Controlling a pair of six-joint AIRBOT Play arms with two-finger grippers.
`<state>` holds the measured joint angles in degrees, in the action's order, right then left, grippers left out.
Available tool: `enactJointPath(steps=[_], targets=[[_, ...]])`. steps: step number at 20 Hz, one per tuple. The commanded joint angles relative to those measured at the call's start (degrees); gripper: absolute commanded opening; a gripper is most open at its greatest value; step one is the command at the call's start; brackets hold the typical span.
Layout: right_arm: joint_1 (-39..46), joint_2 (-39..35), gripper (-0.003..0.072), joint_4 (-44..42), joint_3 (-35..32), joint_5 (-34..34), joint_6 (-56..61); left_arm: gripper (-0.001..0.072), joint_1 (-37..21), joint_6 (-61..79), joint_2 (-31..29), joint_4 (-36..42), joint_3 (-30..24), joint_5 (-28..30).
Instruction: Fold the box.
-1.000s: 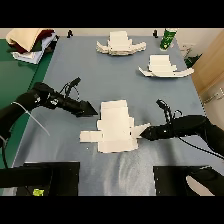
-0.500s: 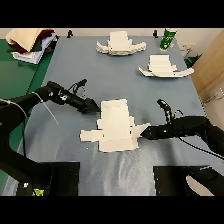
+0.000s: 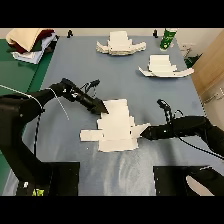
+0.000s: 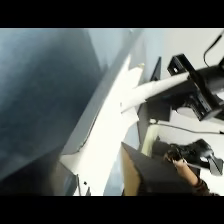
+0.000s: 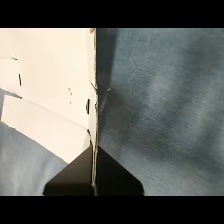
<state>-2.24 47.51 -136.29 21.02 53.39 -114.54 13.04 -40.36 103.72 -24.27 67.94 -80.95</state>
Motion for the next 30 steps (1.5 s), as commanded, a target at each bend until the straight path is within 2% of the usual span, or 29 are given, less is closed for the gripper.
enactJointPath(steps=[1, 5, 6, 7, 13, 14, 15, 16, 19, 22, 27, 28, 29, 30], targets=[[0.0, -0.1, 0.0000, 0.0, 0.0, 0.1, 0.0, 0.0232, 0.8, 2.6, 0.8, 0.0, 0.9, -6.5], [0.0, -0.1, -0.0001, 0.0, 0.0, 0.3, 0.0, 0.0235, 0.9, 2.9, 0.8, 0.1, 1.8, -6.8], [0.0, -0.1, 0.0000, 0.0, 0.0, 0.5, 0.0, 0.0198, 0.9, 3.0, 0.8, 0.0, 1.8, -6.8], [0.0, -0.1, 0.0000, 0.0, 0.0, 0.6, 0.0, 0.0026, 0.9, 3.8, 0.8, 0.0, 1.8, -7.0], [0.0, -0.1, 0.0011, 0.1, 0.0, 0.3, 0.0, 0.0014, 0.9, 5.0, 0.8, 0.0, 1.9, -7.5], [0.0, -0.1, 0.0119, 0.6, 0.0, -0.4, 0.0, 0.0014, 0.9, 5.4, 0.8, 0.1, 1.9, -7.8], [0.0, -0.1, 0.0269, 1.9, 0.2, -1.5, 0.0, 0.0013, 0.9, 7.4, 0.8, 0.2, 1.9, -7.9], [0.0, -0.1, 0.0298, 5.1, 0.8, -3.4, 0.1, 0.0012, 0.9, 10.5, 0.7, 0.6, 1.9, -8.8], [1.2, -0.1, 0.0298, 19.3, 3.9, -9.9, 9.8, 0.0010, 1.0, 18.8, -1.3, 0.9, 1.9, -8.8], [1.8, 0.0, 0.0302, 32.9, 7.1, -10.9, 16.7, 0.0009, 2.1, 26.0, -6.0, 0.9, 1.9, -4.6], [2.3, -0.1, 0.0294, 33.1, 17.4, -10.6, 22.9, 0.0007, 6.6, 35.3, -13.4, 0.6, 1.0, -1.1], [2.3, -0.1, 0.0235, 33.1, 19.3, -10.5, 23.9, 0.0006, 7.3, 36.8, -15.1, 0.6, -0.3, 0.8], [2.3, -0.1, 0.0110, 33.0, 20.7, -9.7, 24.8, 0.0007, 7.9, 38.3, -17.3, 0.7, -2.4, 3.8], [2.3, -0.1, 0.0072, 33.0, 21.4, -9.0, 25.1, 0.0006, 8.5, 39.3, -19.5, 0.7, -4.8, 6.8]])
